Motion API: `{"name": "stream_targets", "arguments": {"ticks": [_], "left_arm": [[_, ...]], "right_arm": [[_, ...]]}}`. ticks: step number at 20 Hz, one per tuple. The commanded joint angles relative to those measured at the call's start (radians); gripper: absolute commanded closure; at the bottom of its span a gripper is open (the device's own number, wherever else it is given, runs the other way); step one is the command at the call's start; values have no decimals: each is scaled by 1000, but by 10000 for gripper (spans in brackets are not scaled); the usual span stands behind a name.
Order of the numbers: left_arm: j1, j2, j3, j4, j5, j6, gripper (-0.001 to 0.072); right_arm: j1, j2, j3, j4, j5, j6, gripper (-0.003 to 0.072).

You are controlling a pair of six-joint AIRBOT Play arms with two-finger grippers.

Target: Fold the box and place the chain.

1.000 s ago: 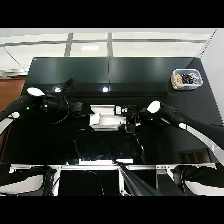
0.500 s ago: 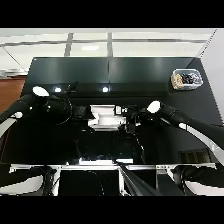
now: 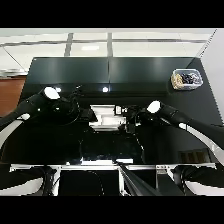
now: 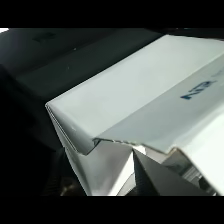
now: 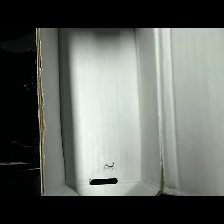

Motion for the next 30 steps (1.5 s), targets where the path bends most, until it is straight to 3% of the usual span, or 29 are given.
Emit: {"name": "stream_targets", "arguments": {"ticks": [1, 10, 18, 20, 22, 23, 24, 27, 29, 30], "left_arm": [[-63, 2, 26, 151, 18, -170, 316], [-288, -16, 119, 596, 26, -665, 316], [-357, -95, 181, 626, -57, -824, 318], [-356, -96, 181, 626, -43, -846, 419], [-356, -96, 187, 624, -32, -857, 448], [-356, -96, 187, 623, -34, -858, 598], [-356, -96, 187, 620, -38, -859, 687], [-356, -96, 187, 617, -40, -859, 680], [-356, -96, 191, 620, -47, -859, 432], [-356, -95, 195, 623, -48, -859, 391]], "right_arm": [[0, 0, 0, 0, 0, 0, 206], [0, 0, 0, 0, 0, 0, 207], [0, 0, 0, 0, 0, 0, 207], [0, 0, 0, 0, 0, 0, 206], [0, 0, 0, 0, 0, 0, 206], [0, 0, 0, 0, 0, 0, 207], [0, 0, 0, 0, 0, 0, 206], [0, 0, 0, 0, 0, 0, 206], [0, 0, 0, 0, 0, 0, 206], [0, 0, 0, 0, 0, 0, 206]]}}
